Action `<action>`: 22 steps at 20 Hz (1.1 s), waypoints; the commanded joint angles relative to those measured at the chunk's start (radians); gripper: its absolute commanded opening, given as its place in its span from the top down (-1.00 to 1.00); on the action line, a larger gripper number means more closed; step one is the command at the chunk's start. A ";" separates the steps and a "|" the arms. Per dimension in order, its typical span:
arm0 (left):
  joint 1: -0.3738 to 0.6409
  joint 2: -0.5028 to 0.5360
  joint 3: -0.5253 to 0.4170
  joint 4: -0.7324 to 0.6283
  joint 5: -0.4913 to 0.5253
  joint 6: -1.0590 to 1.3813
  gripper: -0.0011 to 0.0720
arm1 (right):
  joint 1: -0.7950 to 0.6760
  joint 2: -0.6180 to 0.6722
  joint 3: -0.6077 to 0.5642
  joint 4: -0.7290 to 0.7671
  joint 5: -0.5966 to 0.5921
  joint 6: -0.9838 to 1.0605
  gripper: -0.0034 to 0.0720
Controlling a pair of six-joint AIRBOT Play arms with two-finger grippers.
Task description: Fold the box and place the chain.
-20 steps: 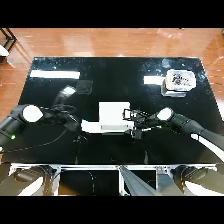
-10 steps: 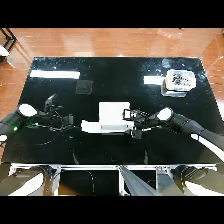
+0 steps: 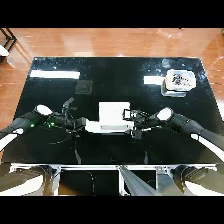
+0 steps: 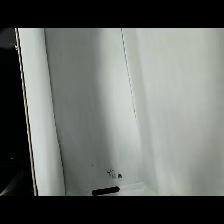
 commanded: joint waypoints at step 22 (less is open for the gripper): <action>-0.247 0.014 0.182 0.031 -0.012 -0.233 -0.75 | 0.001 0.000 0.000 0.000 0.000 0.001 -0.17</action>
